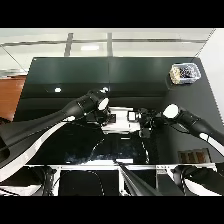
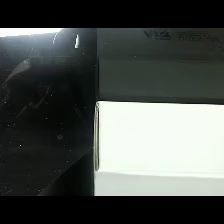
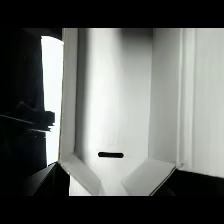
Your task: Fold the box and place the chain.
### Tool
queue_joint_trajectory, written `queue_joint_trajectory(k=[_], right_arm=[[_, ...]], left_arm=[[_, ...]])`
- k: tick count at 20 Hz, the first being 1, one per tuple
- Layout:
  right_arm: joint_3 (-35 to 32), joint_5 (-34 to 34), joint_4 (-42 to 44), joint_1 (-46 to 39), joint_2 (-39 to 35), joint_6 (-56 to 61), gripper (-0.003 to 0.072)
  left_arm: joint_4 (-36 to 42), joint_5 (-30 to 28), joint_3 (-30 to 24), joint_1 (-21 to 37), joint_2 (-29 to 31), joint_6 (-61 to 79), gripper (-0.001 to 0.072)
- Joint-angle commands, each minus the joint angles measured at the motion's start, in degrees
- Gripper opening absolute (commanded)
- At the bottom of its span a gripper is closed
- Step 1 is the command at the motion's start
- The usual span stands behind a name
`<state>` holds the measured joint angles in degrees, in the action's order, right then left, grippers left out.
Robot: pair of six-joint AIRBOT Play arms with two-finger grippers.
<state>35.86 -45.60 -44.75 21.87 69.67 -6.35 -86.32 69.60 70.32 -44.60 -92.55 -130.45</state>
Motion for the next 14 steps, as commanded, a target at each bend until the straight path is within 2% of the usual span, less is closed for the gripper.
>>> queue_joint_trajectory(k=[1, 2, 4, 5, 6, 7, 10, 11, 14], right_arm=[[0.04, -0.66, -3.76, 0.04, -2.21, 1.68, 0.07], [0.04, -0.63, -3.65, 0.04, -2.21, 2.05, 0.0699], [0.04, 0.35, -3.67, 0.04, -2.21, 3.72, 0.0456], [0.04, 0.94, -3.56, 0.04, -2.21, 4.39, 0.0392], [0.02, 0.98, -3.23, 0.04, -2.21, 4.94, 0.0248], [0.02, 0.94, -2.95, 0.04, -2.21, 6.69, 0.0226], [-0.02, 0.09, -0.02, 0.04, -2.12, 12.33, 0.0223], [-0.04, -0.59, 1.79, 0.04, -1.97, 12.39, 0.0156], [-0.07, 0.74, 5.86, 0.07, -1.33, 12.37, 0.0156]], left_arm=[[-0.11, 0.02, 0.02, -0.02, 0.02, -0.02, 0.0029], [-0.11, 0.04, 0.02, -0.02, 0.02, -0.02, 0.0029], [-0.11, 0.07, 0.02, -0.02, 0.02, 0.0, 0.0029], [-0.11, 0.07, 0.02, -0.02, 0.02, 0.0, 0.0029], [-0.11, 0.09, 0.02, -0.02, 0.02, 0.0, 0.0029], [-0.11, 0.09, 0.02, -0.02, 0.02, 0.0, 0.0028], [-0.11, 0.04, 0.02, 0.0, 0.02, 0.0, 0.0029], [-0.11, 0.04, 0.02, 0.0, 0.02, 0.0, 0.0029], [-0.11, 0.02, 0.02, 0.0, 0.02, 0.0, 0.0029]])
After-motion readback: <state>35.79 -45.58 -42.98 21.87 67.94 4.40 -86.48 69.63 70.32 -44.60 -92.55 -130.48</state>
